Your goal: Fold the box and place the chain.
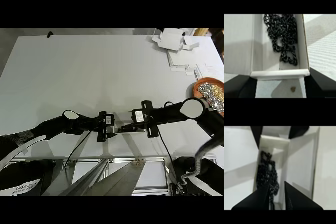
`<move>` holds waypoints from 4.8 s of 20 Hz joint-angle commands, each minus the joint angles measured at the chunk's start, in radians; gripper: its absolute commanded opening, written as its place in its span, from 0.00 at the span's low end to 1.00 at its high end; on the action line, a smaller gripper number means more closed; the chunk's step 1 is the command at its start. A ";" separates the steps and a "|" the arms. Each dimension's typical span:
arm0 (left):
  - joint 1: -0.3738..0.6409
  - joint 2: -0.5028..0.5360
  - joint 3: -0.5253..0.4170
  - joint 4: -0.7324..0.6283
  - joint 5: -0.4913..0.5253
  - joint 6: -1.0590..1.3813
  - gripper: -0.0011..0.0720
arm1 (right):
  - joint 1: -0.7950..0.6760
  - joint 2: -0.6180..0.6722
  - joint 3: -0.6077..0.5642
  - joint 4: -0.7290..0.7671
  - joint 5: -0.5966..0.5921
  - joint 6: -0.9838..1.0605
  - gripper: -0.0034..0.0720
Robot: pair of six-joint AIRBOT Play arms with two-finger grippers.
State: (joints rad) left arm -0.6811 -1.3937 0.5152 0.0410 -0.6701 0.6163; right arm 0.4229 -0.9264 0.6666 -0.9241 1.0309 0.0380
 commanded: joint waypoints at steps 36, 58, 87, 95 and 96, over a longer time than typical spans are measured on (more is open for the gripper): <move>0.000 0.001 0.001 0.000 0.000 0.000 0.21 | -0.397 -0.369 0.021 -0.311 0.011 -0.198 0.07; 0.000 0.001 0.001 0.000 -0.001 0.000 0.21 | 0.075 0.001 0.011 0.242 -0.036 -0.064 0.07; 0.000 0.001 0.001 0.000 0.000 0.000 0.21 | -0.467 -0.275 0.066 -0.204 -0.005 -0.303 0.22; 0.000 0.001 0.001 0.000 0.000 0.000 0.21 | -0.467 -0.371 0.063 -0.275 0.028 -0.305 0.22; 0.000 0.001 0.001 0.000 0.000 0.000 0.21 | -0.467 -0.371 0.062 -0.277 0.028 -0.305 0.22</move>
State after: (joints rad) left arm -0.6811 -1.3937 0.5152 0.0414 -0.6704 0.6167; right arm -0.0433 -1.2785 0.7296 -1.1816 1.0470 -0.2634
